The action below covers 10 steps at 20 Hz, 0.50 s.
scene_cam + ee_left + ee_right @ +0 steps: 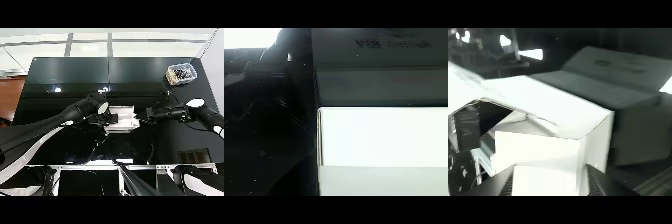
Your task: Fold the box and place the chain.
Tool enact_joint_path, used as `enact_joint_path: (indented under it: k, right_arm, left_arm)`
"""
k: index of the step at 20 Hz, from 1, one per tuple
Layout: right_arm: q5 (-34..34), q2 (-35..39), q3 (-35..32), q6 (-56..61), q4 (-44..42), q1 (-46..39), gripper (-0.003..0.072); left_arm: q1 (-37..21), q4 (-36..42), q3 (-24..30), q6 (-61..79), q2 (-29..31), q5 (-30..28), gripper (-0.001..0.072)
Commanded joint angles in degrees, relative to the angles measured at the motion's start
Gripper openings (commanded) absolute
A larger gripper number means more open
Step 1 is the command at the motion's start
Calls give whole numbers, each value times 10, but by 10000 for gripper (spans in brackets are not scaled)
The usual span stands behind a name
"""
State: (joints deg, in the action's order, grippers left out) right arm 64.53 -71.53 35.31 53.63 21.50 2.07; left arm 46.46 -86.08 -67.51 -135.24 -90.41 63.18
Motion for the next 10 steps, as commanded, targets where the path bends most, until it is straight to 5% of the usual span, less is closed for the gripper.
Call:
enact_joint_path:
  k: [1, 10]
  right_arm:
    - [-19, 0, 14, 12, 7, 46, 468]
    - [-64, 0, 90, 186, 224, 140, 467]
  left_arm:
    - [-1, 2, 0, 0, 0, -1, 31]
    - [-1, 2, 0, 0, 0, -1, 31]
